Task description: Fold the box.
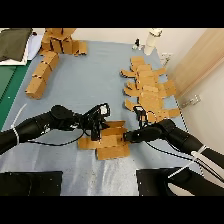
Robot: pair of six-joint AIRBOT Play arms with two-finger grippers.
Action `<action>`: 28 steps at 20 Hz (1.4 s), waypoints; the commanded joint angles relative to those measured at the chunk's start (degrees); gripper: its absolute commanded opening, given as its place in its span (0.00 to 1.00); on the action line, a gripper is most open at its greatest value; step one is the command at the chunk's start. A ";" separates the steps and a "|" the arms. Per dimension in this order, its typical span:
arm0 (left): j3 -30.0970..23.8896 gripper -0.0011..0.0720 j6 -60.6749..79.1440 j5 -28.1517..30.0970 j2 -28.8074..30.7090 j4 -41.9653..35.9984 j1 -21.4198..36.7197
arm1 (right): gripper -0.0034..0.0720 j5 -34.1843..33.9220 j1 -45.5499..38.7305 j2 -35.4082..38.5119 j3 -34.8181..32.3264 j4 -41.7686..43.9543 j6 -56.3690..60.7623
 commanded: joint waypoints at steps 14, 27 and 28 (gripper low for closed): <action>-4.33 0.03 2.97 -1.01 -1.16 -6.67 -0.15 | 0.05 1.33 0.07 14.25 -0.07 -0.81 0.09; -4.13 0.03 2.93 -13.35 0.11 -3.65 6.91 | 0.05 1.16 0.02 15.37 -0.09 -1.11 0.28; -4.11 0.03 2.95 -14.32 -0.44 -3.67 6.91 | 0.05 1.62 0.00 15.37 -0.09 -1.14 0.55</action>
